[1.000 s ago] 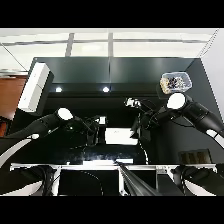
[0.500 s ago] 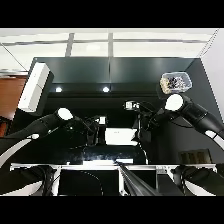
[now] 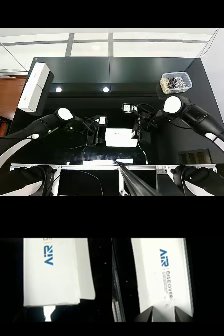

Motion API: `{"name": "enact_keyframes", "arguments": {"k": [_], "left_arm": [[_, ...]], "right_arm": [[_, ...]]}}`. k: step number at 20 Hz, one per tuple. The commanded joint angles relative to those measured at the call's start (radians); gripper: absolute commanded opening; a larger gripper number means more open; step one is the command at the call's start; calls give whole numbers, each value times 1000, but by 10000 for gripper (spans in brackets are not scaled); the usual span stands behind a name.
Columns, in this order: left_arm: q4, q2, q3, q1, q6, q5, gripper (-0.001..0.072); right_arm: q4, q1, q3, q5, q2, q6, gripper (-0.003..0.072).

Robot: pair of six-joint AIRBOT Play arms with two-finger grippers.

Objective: Fold the box and place the chain.

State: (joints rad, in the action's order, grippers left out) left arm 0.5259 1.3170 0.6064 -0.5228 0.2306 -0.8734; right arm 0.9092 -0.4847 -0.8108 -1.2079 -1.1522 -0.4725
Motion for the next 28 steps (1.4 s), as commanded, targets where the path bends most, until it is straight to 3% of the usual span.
{"name": "enact_keyframes", "arguments": {"k": [1, 5, 6, 7, 9, 13, 22, 26, 28], "left_arm": [[0, 1, 1, 0, 0, -1, 404], [0, 1, 1, 0, 0, -1, 404], [0, 1, 1, 0, 0, -2, 404], [0, 1, 1, 0, 0, -2, 404], [0, 1, 1, 0, 0, -2, 404], [0, 1, 1, 0, 0, -2, 404], [0, 1, 1, -1, 0, -2, 404], [0, 1, 1, 0, 0, -2, 404], [0, 1, 1, -1, 0, -2, 404]], "right_arm": [[2, -1, -23, 0, 47, -29, 428], [1, 73, -61, 19, 174, -151, 454], [-2, 114, -56, 20, 200, -170, 506], [-28, 156, -31, 27, 214, -179, 673], [-99, 189, 60, 67, 212, -124, 679], [-149, 108, 188, 185, 212, 127, 682], [-188, 38, 195, 225, 189, 178, 682], [-45, -15, 195, 280, 163, 177, 681], [-44, -15, 195, 284, 163, 177, 681]]}}
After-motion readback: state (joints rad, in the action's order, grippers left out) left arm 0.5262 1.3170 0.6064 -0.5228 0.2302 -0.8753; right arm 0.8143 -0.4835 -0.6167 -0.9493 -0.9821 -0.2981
